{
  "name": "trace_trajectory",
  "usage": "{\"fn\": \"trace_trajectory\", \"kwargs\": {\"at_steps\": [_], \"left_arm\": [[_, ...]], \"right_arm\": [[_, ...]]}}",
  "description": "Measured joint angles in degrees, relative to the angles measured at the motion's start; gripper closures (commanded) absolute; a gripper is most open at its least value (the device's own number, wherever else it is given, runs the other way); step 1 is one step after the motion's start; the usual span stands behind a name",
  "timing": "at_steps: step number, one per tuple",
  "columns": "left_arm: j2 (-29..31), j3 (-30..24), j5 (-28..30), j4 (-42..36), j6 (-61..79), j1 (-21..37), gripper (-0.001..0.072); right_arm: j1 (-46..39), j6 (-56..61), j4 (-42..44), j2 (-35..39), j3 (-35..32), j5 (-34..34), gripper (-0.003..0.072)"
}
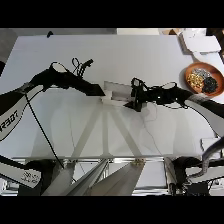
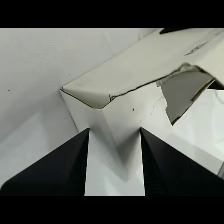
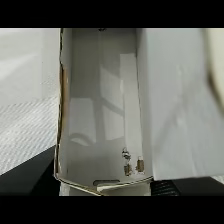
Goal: Fold the box and place the chain.
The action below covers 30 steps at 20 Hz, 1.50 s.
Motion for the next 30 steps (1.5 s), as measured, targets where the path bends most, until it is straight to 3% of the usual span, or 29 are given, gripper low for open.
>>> {"fn": "trace_trajectory", "kwargs": {"at_steps": [8, 10, 11, 16, 30], "left_arm": [[0.33, -0.07, 3.67, 1.66, -0.13, -0.63, 0.0344], [1.16, -0.04, 4.46, 1.81, -0.98, -0.63, 0.0101], [1.77, -0.04, 4.37, 1.81, -2.27, -0.66, 0.0053], [4.26, 0.02, 4.50, 5.64, -8.90, -2.60, 0.0070], [5.05, 1.01, 13.68, 39.93, -39.45, -14.84, 0.0085]], "right_arm": [[0.02, 0.02, 0.11, 0.00, 0.02, 0.07, 0.0244], [0.00, -0.04, -0.31, 0.00, 0.02, 0.33, 0.0244], [0.02, -0.04, -0.26, 0.00, 0.02, 0.28, 0.0244], [0.02, -0.07, -0.11, 0.00, 0.02, 0.15, 0.0244], [0.02, -0.07, -0.02, 0.00, 0.02, 0.04, 0.0244]]}}
